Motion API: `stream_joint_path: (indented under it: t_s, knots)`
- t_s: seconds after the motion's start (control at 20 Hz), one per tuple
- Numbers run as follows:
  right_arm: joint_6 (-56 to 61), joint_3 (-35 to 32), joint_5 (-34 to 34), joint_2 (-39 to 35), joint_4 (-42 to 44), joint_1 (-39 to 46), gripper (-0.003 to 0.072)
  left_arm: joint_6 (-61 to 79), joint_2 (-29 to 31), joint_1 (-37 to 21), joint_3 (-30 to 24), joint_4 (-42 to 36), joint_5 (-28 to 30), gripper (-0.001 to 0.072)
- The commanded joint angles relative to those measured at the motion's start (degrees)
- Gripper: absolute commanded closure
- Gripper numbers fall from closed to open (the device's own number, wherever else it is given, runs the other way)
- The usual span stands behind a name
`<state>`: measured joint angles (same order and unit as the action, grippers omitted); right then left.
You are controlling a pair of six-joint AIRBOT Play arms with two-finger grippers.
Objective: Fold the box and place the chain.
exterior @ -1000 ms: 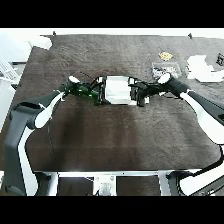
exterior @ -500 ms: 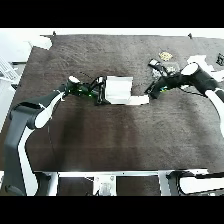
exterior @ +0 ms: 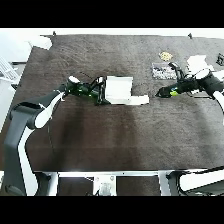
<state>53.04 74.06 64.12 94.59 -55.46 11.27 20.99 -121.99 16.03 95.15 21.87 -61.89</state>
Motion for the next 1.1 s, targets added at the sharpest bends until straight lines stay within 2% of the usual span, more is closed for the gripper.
stream_joint_path:
  t_s: [0.0,0.25,0.45,0.75,0.8,0.85,0.9,1.05]
  knots:
    - [2.25,-0.09,0.09,4.92,6.14,-0.50,0.0675,0.00,0.00,-0.04,0.02,0.00,0.15,0.0359]
    - [2.19,-0.04,1.03,8.61,10.82,-6.23,0.0675,0.00,0.00,-0.04,0.02,0.00,0.17,0.0359]
    - [1.05,4.57,11.13,8.52,12.44,-10.14,0.0676,0.00,0.00,-0.04,0.02,0.00,0.17,0.0359]
    - [6.21,9.77,11.43,6.51,11.41,-11.85,0.0675,0.00,-0.02,-0.04,0.02,0.00,0.17,0.0359]
    - [6.38,10.23,11.39,6.51,11.39,-12.35,0.0587,0.00,0.00,-0.04,0.02,0.00,0.20,0.0359]
    - [6.38,10.43,11.39,6.51,11.41,-12.72,0.0438,0.00,0.00,-0.04,0.02,0.00,0.17,0.0359]
    - [6.38,10.51,11.39,6.51,11.39,-12.98,0.0404,0.00,0.00,-0.04,0.02,0.00,0.17,0.0359]
    - [6.36,10.51,11.32,6.54,11.26,-13.57,0.0407,0.00,0.00,-0.04,0.02,0.00,0.15,0.0359]
